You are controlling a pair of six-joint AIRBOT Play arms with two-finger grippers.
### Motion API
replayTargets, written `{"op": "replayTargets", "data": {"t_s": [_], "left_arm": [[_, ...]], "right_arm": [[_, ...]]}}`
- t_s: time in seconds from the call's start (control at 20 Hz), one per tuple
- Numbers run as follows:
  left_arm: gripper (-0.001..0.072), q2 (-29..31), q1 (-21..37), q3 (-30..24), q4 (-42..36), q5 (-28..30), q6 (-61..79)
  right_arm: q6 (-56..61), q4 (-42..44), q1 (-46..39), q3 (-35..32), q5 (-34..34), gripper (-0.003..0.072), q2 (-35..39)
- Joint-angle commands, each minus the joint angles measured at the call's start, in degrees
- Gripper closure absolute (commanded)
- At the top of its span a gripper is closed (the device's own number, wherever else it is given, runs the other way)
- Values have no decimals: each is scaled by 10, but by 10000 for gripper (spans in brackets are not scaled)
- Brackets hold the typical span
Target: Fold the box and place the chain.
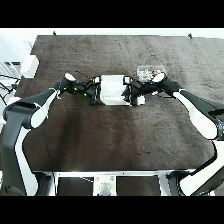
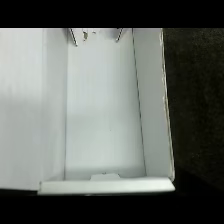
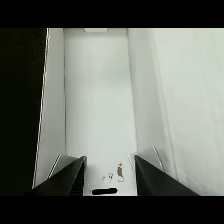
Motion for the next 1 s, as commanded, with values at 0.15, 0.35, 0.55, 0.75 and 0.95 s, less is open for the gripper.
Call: {"op": "replayTargets", "data": {"t_s": [0.15,0.35,0.55,0.75,0.95], "left_arm": [[290,0,0,0,0,0,0],[290,0,0,0,0,0,0],[290,0,0,0,0,0,0],[290,0,0,0,0,0,0],[290,0,0,0,0,0,0]], "right_arm": [[-12,2,1,-1,-1,61,-8],[-11,1,1,-1,-1,4,-8],[25,-45,-7,0,7,499,-4],[92,-101,-33,1,54,674,18],[176,-95,-66,1,64,682,70]]}}
